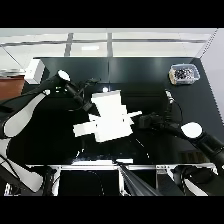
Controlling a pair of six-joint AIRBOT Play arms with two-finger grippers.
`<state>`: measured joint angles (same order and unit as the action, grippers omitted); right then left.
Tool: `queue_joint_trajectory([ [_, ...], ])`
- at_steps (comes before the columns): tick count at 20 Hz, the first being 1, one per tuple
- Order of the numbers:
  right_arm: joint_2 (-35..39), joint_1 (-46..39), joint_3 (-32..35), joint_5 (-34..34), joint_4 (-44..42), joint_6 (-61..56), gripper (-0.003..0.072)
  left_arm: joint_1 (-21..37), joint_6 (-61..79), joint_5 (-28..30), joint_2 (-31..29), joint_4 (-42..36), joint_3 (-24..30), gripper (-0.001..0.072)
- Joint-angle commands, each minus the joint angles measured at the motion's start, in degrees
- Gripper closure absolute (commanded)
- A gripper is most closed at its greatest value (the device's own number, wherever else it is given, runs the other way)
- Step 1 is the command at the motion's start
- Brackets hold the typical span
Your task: Fold the box and place the chain.
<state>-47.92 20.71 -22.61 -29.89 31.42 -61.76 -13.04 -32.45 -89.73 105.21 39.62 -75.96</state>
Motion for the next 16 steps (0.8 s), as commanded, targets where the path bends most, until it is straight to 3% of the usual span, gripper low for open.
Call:
queue_joint_trajectory([
  [1, 0.04, -5.22, -4.48, -17.44, 15.76, 0.11, -0.0017, -0.15, 0.02, 0.87, -2.29, 0.68, -0.5, 0.0689],
  [3, 0.04, -9.07, -7.65, -23.52, 25.38, 0.13, -0.0017, -0.85, 0.24, 4.13, -6.47, 0.9, 1.46, 0.069],
  [4, 0.04, -10.73, -8.28, -23.23, 29.29, 0.11, -0.0017, -1.36, 1.57, 6.67, -9.51, 0.79, 3.5, 0.069],
  [7, 0.04, -14.03, -8.26, -19.63, 31.1, 0.09, -0.0017, -3.58, 12.44, 16.57, -18.84, -1.49, 14.1, 0.0688],
  [9, 0.02, -13.9, -8.26, -15.39, 28.3, 1.22, -0.0017, -5.42, 24.22, 21.84, -21.0, -2.62, 20.52, 0.0684],
  [11, 0.02, -12.74, -8.26, -13.09, 24.02, 11.98, -0.0017, -7.17, 31.43, 24.44, -19.34, -2.56, 22.23, 0.0684],
  [14, 0.02, -8.33, -8.26, -14.03, 14.16, 38.18, -0.0017, -9.07, 37.03, 31.12, -17.18, -2.14, 22.16, 0.0683],
  [16, 0.02, -4.5, -8.26, -14.19, 15.02, 48.0, -0.0017, -9.42, 36.48, 34.6, -16.22, -2.01, 22.1, 0.0683],
])
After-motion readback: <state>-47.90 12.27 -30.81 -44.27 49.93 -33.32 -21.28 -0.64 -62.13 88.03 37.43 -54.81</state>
